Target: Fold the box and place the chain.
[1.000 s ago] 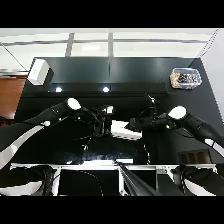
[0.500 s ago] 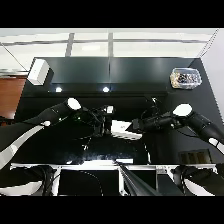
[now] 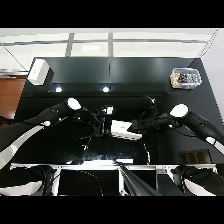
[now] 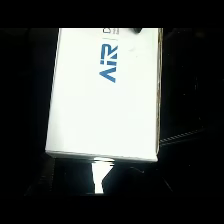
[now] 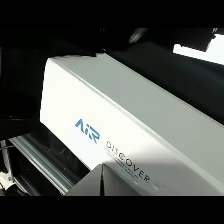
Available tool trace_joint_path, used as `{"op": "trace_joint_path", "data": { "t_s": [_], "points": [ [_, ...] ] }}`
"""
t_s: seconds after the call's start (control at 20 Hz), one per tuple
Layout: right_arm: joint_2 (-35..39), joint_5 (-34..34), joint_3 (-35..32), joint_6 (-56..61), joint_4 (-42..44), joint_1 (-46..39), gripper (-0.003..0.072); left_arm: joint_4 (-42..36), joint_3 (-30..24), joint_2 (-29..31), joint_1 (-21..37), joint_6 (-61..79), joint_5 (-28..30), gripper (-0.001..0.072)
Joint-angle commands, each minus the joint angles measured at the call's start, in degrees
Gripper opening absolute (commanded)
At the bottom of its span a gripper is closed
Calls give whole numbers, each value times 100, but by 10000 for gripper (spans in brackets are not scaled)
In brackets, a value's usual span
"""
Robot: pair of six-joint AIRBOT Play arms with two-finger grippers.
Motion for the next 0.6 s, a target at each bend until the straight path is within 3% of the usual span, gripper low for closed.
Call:
{"op": "trace_joint_path", "data": {
  "t_s": [0.0,0.1,0.2,0.35,0.55],
  "points": [
    [-17,-57,-4,111,-271,4,9,-9,4,-2,-2,-17,-7,420],
    [-11,44,11,96,-186,-11,9,39,4,7,17,-17,-11,578],
    [37,551,160,-197,101,-131,9,70,4,70,90,-37,-66,682],
    [413,1340,581,-352,271,-573,9,304,4,341,210,-415,-90,696],
    [1255,2061,1056,-354,-22,-1884,9,1344,4,975,341,-1429,-584,702]
  ]
}}
